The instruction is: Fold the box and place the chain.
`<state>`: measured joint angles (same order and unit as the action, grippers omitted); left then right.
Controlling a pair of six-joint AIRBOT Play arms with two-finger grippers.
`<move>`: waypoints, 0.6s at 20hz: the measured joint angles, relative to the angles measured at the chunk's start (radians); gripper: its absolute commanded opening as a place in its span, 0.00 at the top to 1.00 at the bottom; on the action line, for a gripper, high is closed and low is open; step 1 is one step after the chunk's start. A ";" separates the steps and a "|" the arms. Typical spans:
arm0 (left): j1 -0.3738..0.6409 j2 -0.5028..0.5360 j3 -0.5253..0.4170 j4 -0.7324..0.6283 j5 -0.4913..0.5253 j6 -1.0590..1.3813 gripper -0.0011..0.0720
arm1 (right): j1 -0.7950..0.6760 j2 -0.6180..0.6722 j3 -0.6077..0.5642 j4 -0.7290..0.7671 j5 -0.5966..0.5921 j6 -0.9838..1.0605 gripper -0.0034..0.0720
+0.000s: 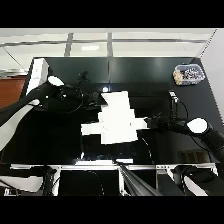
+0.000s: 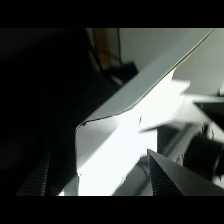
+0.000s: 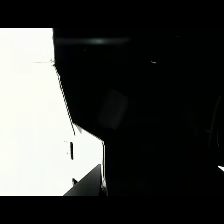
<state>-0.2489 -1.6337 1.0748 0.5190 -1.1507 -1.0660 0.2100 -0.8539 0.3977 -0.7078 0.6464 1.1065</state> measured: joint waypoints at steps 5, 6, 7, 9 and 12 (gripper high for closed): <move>-0.007 -0.094 0.027 -0.026 -0.185 0.187 0.17 | 0.000 0.000 0.000 0.000 0.003 0.000 0.94; -0.010 -0.101 0.029 -0.027 -0.198 0.214 0.26 | 0.000 0.000 0.000 0.000 0.006 0.000 0.94; -0.014 -0.107 0.032 -0.028 -0.203 0.242 0.36 | 0.000 0.000 0.000 0.000 0.007 0.000 0.94; -0.028 -0.114 0.046 -0.018 -0.220 0.283 0.39 | 0.000 0.000 0.000 0.000 0.010 0.000 0.94; -0.049 -0.127 0.073 0.012 -0.227 0.315 0.44 | 0.000 0.000 0.000 -0.001 0.011 0.000 0.94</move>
